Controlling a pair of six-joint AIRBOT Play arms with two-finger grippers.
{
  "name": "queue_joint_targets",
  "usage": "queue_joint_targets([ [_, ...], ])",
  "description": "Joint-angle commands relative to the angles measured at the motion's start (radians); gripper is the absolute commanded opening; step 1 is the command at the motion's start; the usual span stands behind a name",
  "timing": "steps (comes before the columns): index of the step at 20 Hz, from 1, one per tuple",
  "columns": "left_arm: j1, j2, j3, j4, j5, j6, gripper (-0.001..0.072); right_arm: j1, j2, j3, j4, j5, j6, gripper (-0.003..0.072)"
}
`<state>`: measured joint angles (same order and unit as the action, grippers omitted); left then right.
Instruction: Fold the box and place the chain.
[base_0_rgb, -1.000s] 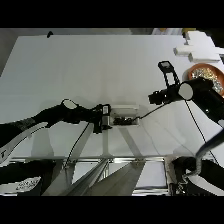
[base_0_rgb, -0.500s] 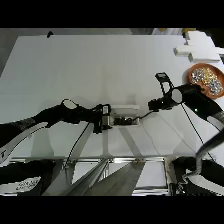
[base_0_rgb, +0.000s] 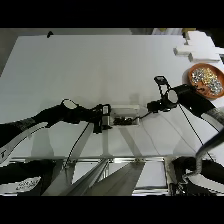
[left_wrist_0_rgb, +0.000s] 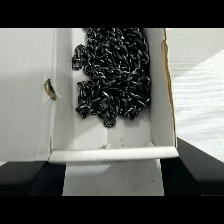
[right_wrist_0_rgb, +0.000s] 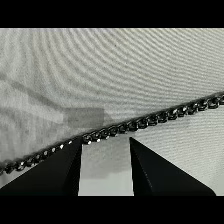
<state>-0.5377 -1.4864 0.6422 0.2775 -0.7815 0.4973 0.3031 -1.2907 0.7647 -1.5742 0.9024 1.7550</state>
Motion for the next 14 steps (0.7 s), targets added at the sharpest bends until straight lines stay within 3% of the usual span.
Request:
queue_joint_targets([
  [1, 0.0, 0.0, 0.0, 0.0, 0.0, 0.0, 0.0136, -0.001, -0.004, -0.001, 0.0, -0.002, 0.001, 0.0224],
  [2, 0.0, 0.0, 0.0, 0.0, 0.0, 0.0, 0.0136, -0.001, -0.004, -0.001, 0.001, 0.004, -0.006, 0.0121],
  [6, 0.0, 0.0, 0.0, 0.0, 0.0, 0.0, 0.0136, -0.001, -0.003, -0.021, 0.0, 0.03, -0.009, 0.0103],
  [7, 0.0, 0.0, 0.0, 0.0, 0.0, 0.0, 0.0136, -0.001, -0.003, -0.032, 0.001, 0.029, -0.009, 0.0121],
  [9, 0.0, 0.0, 0.0, 0.0, 0.0, 0.0, 0.0136, -0.001, -0.004, -0.041, 0.0, 0.03, -0.009, 0.0356],
  [11, 0.0, 0.0, 0.0, 0.0, 0.0, 0.0, 0.0136, -0.001, -0.003, -0.041, 0.004, 0.029, -0.009, 0.0353],
  [13, 0.0, 0.0, 0.0, 0.0, 0.0, 0.0, 0.0136, -0.001, -0.003, -0.041, 0.005, 0.029, -0.009, 0.0251],
  [14, 0.0, 0.0, 0.0, 0.0, 0.0, 0.0, 0.0136, -0.001, 0.001, -0.041, 0.005, 0.029, -0.01, 0.0247],
])
